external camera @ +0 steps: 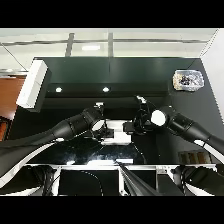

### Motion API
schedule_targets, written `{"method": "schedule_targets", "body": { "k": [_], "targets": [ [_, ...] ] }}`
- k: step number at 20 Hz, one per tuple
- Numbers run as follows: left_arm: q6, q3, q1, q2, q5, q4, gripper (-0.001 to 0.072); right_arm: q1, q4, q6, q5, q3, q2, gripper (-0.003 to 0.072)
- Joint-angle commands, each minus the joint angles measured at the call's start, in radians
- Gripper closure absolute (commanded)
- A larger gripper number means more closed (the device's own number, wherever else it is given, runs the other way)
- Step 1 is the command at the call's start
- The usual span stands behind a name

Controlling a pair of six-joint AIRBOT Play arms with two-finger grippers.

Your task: Fold the box and place the chain.

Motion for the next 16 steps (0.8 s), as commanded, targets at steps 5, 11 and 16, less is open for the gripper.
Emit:
{"method": "schedule_targets", "body": {
  "k": [5, 11, 16],
  "targets": [
    [0.002, 0.001, 0.001, -0.001, -0.003, 0.001, 0.0679, 0.124, -0.187, 0.262, 0.093, 0.060, -0.064, 0.0347],
    [0.002, 0.001, 0.001, -0.001, -0.004, 0.000, 0.0679, 0.146, -0.200, 0.264, 0.100, 0.100, -0.130, 0.0384],
    [0.002, 0.001, 0.001, -0.001, -0.004, 0.000, 0.0680, 0.148, -0.212, 0.319, 0.098, 0.111, -0.138, 0.0385]
  ]
}}
